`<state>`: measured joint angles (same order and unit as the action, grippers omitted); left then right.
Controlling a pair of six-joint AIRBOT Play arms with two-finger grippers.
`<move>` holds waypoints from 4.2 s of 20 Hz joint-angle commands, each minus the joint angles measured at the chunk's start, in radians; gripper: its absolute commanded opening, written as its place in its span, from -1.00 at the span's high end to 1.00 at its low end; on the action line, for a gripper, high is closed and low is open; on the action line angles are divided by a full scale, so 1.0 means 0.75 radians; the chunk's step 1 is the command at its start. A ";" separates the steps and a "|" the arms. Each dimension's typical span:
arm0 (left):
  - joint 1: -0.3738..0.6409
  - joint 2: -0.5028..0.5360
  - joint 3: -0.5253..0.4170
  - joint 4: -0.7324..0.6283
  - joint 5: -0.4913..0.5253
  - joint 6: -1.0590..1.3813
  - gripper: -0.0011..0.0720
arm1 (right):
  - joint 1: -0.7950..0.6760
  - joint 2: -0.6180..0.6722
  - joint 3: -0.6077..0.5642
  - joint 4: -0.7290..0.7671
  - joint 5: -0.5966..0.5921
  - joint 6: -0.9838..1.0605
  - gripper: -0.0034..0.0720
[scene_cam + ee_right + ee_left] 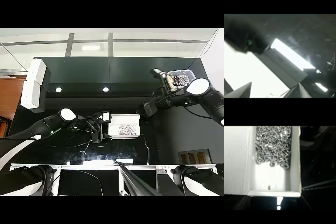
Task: Fold the box and place the chain.
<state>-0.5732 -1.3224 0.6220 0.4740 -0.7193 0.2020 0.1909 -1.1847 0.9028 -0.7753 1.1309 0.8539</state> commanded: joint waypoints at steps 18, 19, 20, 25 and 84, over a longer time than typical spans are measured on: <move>-0.001 -0.002 0.001 0.001 0.007 0.000 0.00 | 0.182 -0.046 -0.036 -0.016 0.189 -0.580 -1.00; -0.001 -0.002 0.001 0.001 0.007 0.000 0.00 | 0.195 -0.046 -0.036 -0.049 0.159 -0.580 -1.00; -0.001 -0.002 0.001 0.001 0.007 0.000 0.00 | 0.209 -0.046 -0.036 -0.084 0.126 -0.580 -1.00; -0.001 -0.002 0.001 0.001 0.008 0.000 0.00 | 0.240 -0.046 -0.036 -0.134 0.078 -0.581 -0.13; -0.001 -0.002 0.001 0.001 0.008 0.000 0.00 | 0.175 0.047 -0.250 0.350 0.065 0.281 0.88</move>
<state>-0.5735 -1.3231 0.6220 0.4744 -0.7132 0.2024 0.3187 -1.1122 0.7544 -0.6292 1.2339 1.0203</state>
